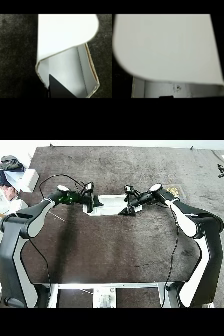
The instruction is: Fold the box and place the chain.
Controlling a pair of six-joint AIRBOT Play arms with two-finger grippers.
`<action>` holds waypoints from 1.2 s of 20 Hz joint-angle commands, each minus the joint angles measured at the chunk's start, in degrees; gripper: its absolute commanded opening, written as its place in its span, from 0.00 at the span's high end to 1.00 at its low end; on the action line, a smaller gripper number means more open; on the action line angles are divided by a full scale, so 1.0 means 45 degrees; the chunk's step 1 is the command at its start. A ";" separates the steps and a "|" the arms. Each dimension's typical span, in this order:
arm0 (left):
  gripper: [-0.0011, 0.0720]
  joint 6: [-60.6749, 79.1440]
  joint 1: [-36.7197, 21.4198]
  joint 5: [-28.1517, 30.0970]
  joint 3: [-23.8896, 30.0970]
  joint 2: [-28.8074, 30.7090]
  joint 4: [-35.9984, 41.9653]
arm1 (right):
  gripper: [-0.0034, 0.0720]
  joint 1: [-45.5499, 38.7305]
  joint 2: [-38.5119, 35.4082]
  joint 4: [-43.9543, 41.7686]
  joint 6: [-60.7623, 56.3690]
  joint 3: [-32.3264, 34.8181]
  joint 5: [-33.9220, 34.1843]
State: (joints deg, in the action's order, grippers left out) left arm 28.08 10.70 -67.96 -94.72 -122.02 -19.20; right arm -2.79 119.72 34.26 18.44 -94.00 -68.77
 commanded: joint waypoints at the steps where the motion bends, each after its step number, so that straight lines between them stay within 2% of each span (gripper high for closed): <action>1: 0.97 0.0000 -0.0010 0.0000 0.0005 0.0010 0.0000 | 0.37 0.0010 0.0010 0.0000 -0.0005 -0.0005 0.0005; 9: 0.95 -0.0850 -0.0010 -0.0340 0.0005 0.0015 0.0019 | 0.37 0.0010 0.0010 0.0000 -0.0005 -0.0005 0.0005; 10: 0.64 -0.0850 -0.0010 -0.0330 0.0005 0.0015 0.0029 | 0.37 0.0010 0.0010 -0.0005 -0.0005 -0.0005 0.0005; 11: 0.57 -0.0850 -0.0015 -0.0325 0.0000 0.0044 0.0024 | 0.37 0.0010 0.0010 -0.0005 -0.0005 -0.0005 0.0000; 16: 0.58 -0.1443 -0.0675 -0.0627 -0.0034 0.0379 0.0010 | 0.37 0.0010 0.0010 0.0000 -0.0005 -0.0005 0.0000; 20: 0.58 -0.2429 -0.1705 -0.2540 -0.0063 0.1127 0.0034 | 0.37 0.0010 0.0010 -0.0005 -0.0005 -0.0005 0.0005; 21: 0.45 -0.2783 -0.1889 -0.2754 -0.0053 0.1389 0.0024 | 0.37 0.0010 0.0010 -0.0005 -0.0005 -0.0005 0.0005; 22: 0.40 -0.3133 -0.2059 -0.2939 -0.0063 0.1632 0.0005 | 0.37 0.0010 0.0010 0.0000 -0.0005 -0.0005 0.0000; 24: 0.43 -0.3254 -0.2205 -0.3395 -0.0049 0.2244 -0.0092 | 0.37 0.0010 0.0010 -0.0005 -0.0005 -0.0005 0.0005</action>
State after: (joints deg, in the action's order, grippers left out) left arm 16.36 2.46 -79.33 -94.94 -114.93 -19.14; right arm -2.79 119.72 34.28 18.44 -94.00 -68.75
